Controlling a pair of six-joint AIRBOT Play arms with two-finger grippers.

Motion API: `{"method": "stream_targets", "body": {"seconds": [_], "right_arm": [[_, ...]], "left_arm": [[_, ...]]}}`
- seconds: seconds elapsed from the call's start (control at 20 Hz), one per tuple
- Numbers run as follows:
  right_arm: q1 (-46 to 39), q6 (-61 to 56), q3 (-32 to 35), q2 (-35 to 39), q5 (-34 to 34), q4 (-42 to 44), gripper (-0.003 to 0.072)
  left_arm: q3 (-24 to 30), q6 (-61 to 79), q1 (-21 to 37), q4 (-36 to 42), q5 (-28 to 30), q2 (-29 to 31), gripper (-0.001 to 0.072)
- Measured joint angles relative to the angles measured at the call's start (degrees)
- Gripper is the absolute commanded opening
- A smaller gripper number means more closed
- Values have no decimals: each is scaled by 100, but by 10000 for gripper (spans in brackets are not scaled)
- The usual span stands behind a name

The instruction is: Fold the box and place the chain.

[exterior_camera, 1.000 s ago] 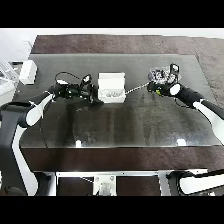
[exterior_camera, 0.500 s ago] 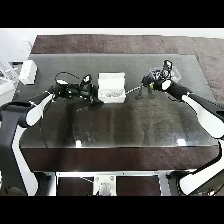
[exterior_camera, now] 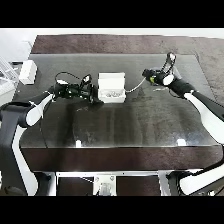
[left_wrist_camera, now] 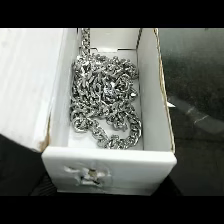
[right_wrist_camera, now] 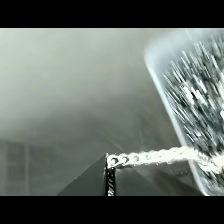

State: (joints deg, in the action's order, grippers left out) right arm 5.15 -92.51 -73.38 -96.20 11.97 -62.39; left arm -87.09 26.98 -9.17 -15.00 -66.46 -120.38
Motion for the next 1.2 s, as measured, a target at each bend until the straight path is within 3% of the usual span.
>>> {"method": "stream_targets", "body": {"seconds": [0.3,0.55,0.85,1.2], "right_arm": [[535,13,-2,1687,-13,-667,3],[1141,20,-2,2651,13,-1147,3],[1915,138,-2,3119,11,-1331,3],[2284,247,313,3084,4,-1366,4]], "left_arm": [[0,0,0,2,-2,0,522],[0,0,0,0,-2,0,522],[0,0,0,0,-2,0,522],[0,0,0,0,-4,0,522]]}}
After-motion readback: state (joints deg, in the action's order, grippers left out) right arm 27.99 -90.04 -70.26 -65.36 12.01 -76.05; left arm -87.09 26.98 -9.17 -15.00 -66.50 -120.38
